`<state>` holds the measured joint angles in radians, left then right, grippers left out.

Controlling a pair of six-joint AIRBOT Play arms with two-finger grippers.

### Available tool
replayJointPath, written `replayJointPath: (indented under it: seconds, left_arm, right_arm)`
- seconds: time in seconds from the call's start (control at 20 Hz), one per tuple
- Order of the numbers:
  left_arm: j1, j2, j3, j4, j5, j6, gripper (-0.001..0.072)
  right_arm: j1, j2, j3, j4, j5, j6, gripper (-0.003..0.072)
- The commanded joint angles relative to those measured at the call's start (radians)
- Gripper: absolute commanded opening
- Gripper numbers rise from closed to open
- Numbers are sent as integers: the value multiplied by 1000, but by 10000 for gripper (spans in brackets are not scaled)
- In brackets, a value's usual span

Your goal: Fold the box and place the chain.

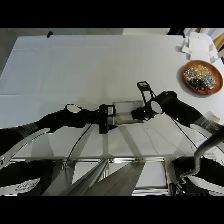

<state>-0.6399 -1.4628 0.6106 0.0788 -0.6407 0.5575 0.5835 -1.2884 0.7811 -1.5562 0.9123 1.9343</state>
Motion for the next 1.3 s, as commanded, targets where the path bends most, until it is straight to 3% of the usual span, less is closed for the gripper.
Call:
replayJointPath:
  seconds: [0.0,0.4,0.5,0.6,0.8,0.95,1.15,1.25]
  left_arm:
    - [0,0,0,0,1,0,135]
    - [0,0,0,0,1,0,135]
    - [0,0,0,0,1,0,135]
    - [0,0,0,0,1,0,135]
    - [0,1,0,0,1,0,135]
    - [0,0,0,0,1,0,135]
    - [0,0,0,0,1,0,135]
    - [0,0,0,0,1,0,135]
  right_arm:
    - [3,-9,0,1,11,0,196]
    - [3,-18,0,11,12,0,183]
    - [3,-30,0,17,15,0,148]
    - [3,-34,0,19,15,-1,15]
    - [3,-34,0,19,16,-4,16]
    - [3,-33,0,19,24,-5,222]
    - [3,-11,0,17,44,-35,227]
    - [3,26,0,16,46,-55,278]
